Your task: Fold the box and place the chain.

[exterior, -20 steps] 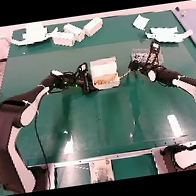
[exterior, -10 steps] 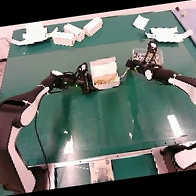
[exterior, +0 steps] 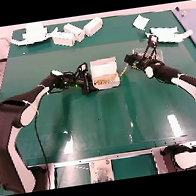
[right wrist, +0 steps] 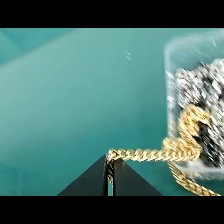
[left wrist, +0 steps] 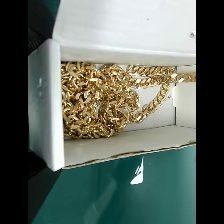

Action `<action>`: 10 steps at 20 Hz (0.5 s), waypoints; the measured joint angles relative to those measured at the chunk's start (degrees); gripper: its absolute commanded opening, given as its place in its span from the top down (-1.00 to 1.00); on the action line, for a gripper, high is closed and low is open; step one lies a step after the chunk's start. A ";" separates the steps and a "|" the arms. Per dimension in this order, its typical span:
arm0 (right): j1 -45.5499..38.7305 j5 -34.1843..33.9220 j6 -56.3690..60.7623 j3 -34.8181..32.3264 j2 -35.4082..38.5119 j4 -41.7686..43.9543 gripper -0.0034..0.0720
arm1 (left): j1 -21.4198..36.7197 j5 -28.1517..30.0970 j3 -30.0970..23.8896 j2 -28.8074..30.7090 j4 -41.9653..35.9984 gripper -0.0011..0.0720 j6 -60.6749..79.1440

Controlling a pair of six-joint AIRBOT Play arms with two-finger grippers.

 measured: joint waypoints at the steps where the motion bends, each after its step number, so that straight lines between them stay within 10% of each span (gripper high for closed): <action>1: 0.68 0.02 -0.35 0.00 1.92 -0.15 0.90 | 0.00 0.02 0.00 0.02 0.00 -0.30 0.00; 10: 11.10 -0.94 -6.78 0.68 24.83 -4.20 0.90 | 0.00 0.00 0.00 0.02 0.00 -0.31 0.02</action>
